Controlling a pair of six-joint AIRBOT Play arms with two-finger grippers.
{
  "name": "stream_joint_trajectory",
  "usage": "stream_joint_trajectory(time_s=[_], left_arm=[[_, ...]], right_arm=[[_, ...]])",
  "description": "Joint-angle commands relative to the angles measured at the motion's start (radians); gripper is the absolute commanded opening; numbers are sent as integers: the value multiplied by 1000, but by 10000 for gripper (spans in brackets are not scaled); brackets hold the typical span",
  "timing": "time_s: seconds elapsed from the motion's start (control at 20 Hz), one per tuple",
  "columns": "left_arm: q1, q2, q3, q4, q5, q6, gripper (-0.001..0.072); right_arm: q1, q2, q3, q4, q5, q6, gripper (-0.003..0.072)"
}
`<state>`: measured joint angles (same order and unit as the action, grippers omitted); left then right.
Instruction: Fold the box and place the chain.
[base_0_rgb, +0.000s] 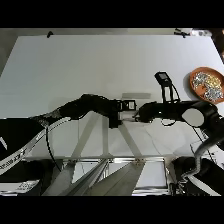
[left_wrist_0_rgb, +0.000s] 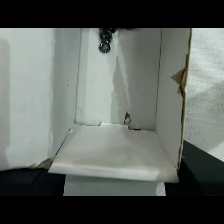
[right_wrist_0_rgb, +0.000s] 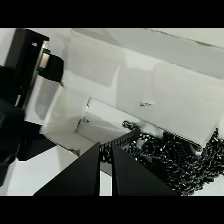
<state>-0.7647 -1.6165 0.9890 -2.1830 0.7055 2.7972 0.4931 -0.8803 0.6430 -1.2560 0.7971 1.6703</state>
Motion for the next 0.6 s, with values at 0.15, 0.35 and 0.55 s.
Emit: stream_joint_trajectory(time_s=[0.15,0.35,0.55], left_arm=[[0,-1,0,0,0,0,275],[0,-1,0,0,0,0,275],[0,-1,0,0,0,0,275]], right_arm=[[1,-76,1,-82,3,-1,88],[1,-72,1,-128,35,-70,473],[1,-9,9,-143,101,-137,468]])
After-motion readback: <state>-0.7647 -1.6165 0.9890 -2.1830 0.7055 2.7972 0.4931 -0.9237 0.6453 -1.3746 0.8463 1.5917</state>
